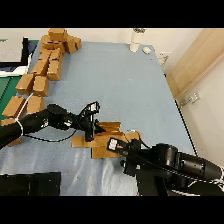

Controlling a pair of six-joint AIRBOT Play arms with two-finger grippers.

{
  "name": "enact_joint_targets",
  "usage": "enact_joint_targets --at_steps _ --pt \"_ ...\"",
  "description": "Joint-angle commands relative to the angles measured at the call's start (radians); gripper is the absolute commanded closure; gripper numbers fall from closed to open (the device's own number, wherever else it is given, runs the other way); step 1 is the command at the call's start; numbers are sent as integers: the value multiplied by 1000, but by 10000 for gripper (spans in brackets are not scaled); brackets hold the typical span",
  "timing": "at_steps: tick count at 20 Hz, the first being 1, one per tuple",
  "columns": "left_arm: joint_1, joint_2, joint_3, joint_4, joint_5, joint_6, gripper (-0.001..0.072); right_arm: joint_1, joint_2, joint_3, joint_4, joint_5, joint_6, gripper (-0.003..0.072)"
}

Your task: Fold the box.

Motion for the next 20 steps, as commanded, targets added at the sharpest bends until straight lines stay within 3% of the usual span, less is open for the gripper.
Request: enact_joint_targets --at_steps 1,10,20 --pt "0 0 0 0 0 0 699 40 -10 -37 -4 74 -96 188" --pt "0 0 0 0 0 0 700 40 -135 -37 -131 188 -112 187" --pt "0 0 0 0 0 0 699 40 -142 -36 -294 203 23 190"
